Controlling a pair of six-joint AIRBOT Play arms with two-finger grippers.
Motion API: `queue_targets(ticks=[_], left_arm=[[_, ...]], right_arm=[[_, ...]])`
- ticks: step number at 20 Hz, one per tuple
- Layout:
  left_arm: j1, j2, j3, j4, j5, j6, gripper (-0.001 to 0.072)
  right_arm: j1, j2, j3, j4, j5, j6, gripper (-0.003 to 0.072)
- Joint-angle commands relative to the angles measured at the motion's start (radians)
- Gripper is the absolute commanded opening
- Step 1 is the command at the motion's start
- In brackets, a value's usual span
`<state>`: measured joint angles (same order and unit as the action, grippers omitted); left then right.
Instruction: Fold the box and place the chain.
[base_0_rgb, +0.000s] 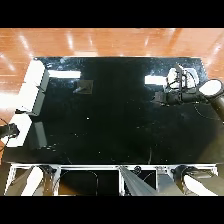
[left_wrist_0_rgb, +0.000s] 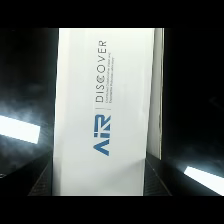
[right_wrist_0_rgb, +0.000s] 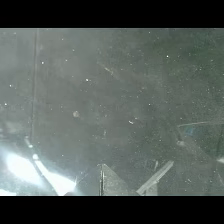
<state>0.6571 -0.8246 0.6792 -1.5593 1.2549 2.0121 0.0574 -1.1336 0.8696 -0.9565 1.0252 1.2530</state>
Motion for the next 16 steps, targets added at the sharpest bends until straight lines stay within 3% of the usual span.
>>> queue_targets(ticks=[1,9,16], left_arm=[[0.048,-0.070,0.000,0.034,-0.140,0.073,0.0022],[0.048,-0.233,0.000,0.003,-0.246,0.207,0.0023],[0.046,-0.240,0.000,0.003,-0.300,0.207,0.0023]], right_arm=[[0.000,0.000,0.001,0.013,0.002,0.008,0.0027],[0.001,0.000,0.001,0.015,0.003,0.087,0.0028],[0.001,0.000,0.001,0.014,0.002,0.098,0.0027]])
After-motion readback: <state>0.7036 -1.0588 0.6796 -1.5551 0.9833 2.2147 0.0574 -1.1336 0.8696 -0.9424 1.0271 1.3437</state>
